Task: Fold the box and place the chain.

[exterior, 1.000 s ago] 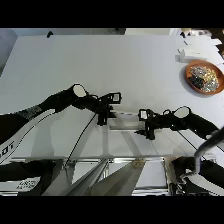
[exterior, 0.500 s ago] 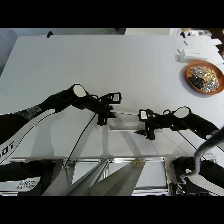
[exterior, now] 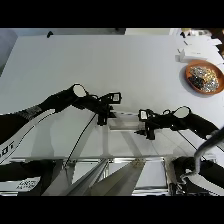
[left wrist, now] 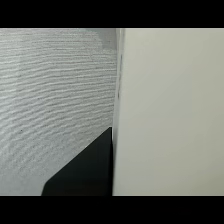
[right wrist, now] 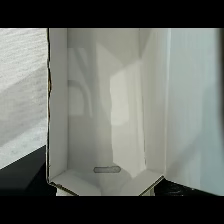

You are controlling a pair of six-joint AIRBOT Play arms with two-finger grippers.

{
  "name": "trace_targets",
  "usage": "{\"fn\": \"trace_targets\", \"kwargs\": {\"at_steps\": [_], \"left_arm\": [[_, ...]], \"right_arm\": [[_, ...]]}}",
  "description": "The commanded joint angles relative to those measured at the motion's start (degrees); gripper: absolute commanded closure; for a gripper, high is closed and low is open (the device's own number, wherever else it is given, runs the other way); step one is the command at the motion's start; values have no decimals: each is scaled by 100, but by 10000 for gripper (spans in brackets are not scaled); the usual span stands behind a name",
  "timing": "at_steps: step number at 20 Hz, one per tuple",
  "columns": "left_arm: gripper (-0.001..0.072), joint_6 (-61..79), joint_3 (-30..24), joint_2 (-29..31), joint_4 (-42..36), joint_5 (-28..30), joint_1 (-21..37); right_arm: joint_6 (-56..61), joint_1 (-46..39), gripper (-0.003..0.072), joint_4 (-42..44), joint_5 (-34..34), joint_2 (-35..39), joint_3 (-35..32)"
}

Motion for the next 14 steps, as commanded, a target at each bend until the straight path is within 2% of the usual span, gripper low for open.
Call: {"fn": "trace_targets", "kwargs": {"at_steps": [1, 10, 11, 12, 13, 14], "left_arm": [[698, 0, 0, 0, 0, 2, 4], [690, 0, 2, 13, 2, -2, 7], [571, 0, 2, 50, 31, -22, 20], [365, -4, 2, 118, 101, -55, 39], [219, -11, 2, 205, 173, -103, 66], [161, -81, 2, 299, 291, -146, 101]], "right_arm": [[4, 4, 284, 2, 13, 0, -2], [4, 7, 284, 2, 13, 0, -2], [4, 7, 284, 2, 13, 0, -2], [4, 4, 284, 2, 13, 0, -2], [4, 4, 284, 2, 11, 0, -2], [4, 4, 284, 2, 11, 0, -2]]}}
